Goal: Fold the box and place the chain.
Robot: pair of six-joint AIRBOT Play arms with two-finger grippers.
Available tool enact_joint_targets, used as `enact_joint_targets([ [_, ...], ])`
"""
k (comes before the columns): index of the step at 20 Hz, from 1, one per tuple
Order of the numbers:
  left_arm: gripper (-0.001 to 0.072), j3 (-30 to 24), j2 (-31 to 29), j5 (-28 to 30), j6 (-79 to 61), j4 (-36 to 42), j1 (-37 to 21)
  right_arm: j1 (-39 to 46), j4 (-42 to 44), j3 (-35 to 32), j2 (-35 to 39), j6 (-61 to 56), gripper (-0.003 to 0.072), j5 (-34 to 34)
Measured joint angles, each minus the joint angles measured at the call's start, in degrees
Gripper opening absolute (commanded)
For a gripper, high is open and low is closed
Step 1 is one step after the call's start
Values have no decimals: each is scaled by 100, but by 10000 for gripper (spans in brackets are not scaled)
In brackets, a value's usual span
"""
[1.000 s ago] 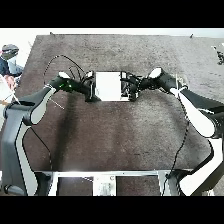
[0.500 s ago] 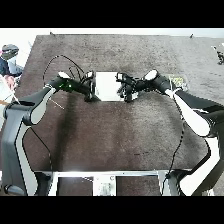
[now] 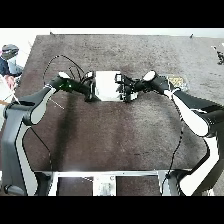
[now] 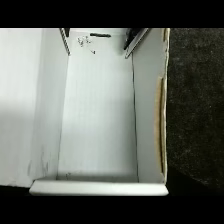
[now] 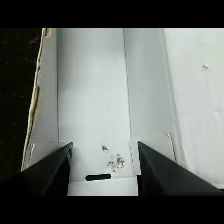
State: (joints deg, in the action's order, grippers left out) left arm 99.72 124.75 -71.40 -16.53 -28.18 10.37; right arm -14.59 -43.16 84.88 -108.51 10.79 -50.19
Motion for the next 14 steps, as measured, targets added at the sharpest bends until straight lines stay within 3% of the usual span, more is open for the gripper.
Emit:
enact_joint_targets([
  [1, 469, 0, 0, 2, 2, 2, -2, 2, 0, 0, 0, 0, 488, 15],
  [2, 469, 0, 0, 2, 2, 2, -2, 4, -4, 0, 0, 0, 337, 33],
  [3, 469, 0, 0, 0, 7, 7, -2, 20, -11, 0, 4, -28, 272, 72],
  [4, 469, 0, 0, 0, 9, 9, -2, 42, -35, 0, 17, -120, 158, 68],
  [12, 469, 0, 0, 2, 11, 9, 0, 476, -706, -2, 734, -2063, 150, -459],
  [13, 469, 0, 0, 2, 9, 9, 0, 555, -728, -2, 868, -2448, 16, -514],
  [14, 469, 0, 0, 2, 9, 9, 0, 651, -756, -2, 994, -2920, 9, -562],
])
